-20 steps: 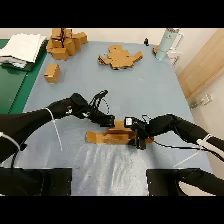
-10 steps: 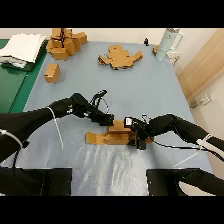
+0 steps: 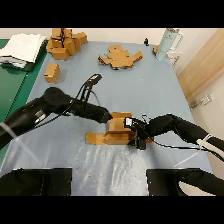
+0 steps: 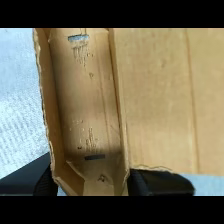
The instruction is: Fold the box.
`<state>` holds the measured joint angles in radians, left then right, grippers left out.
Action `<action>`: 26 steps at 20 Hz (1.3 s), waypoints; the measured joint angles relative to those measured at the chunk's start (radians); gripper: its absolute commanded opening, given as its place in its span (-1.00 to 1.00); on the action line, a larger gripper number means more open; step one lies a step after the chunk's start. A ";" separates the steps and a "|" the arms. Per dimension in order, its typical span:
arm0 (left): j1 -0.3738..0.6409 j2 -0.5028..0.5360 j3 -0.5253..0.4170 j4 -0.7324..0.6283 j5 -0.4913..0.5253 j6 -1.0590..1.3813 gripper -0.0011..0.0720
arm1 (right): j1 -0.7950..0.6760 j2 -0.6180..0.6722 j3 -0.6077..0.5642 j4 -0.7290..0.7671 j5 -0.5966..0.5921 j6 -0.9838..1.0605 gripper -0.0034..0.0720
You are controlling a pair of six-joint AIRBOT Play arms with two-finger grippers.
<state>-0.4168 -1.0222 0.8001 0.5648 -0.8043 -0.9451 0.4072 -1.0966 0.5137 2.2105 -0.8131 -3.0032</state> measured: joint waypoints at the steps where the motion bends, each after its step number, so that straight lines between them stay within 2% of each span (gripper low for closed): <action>1: 0.000 0.039 -0.030 0.019 -0.002 0.008 -0.93 | 0.000 0.000 0.000 0.000 0.000 0.000 0.45; 5: -0.014 0.163 -0.150 0.068 -0.006 0.154 -0.93 | 0.000 0.000 0.000 -0.001 0.000 0.000 0.45; 9: -0.047 0.205 -0.232 0.081 0.024 0.417 -0.89 | 0.000 0.000 0.000 -0.002 0.000 0.000 0.45; 10: -0.046 0.206 -0.256 0.068 0.047 0.520 0.08 | 0.000 0.000 0.000 -0.002 0.000 0.000 0.45; 11: -0.039 0.199 -0.280 0.037 0.073 0.628 0.89 | 0.000 0.000 0.000 -0.003 0.000 0.000 0.45; 15: -0.027 0.118 -0.345 -0.161 0.156 1.039 0.88 | 0.000 0.000 0.000 -0.005 0.000 0.000 0.45; 18: -0.027 0.027 -0.351 -0.239 0.175 1.200 0.88 | 0.000 0.000 0.000 -0.006 0.000 0.000 0.45; 19: -0.027 0.001 -0.349 -0.252 0.179 1.231 0.82 | 0.000 0.000 0.000 -0.007 0.000 0.000 0.45; 21: -0.027 -0.043 -0.344 -0.271 0.184 1.274 -0.02 | 0.000 0.000 0.000 -0.007 0.000 0.000 0.45; 22: -0.027 -0.060 -0.341 -0.274 0.187 1.289 -0.18 | 0.000 0.000 0.000 -0.007 0.000 0.000 0.45; 26: -0.027 -0.107 -0.324 -0.275 0.193 1.324 -0.22 | 0.000 0.000 0.000 -0.008 0.000 0.000 0.45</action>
<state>-0.4435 -1.1294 0.4763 0.2901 -0.6117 0.3790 0.4076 -1.0966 0.5137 2.2028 -0.8127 -3.0032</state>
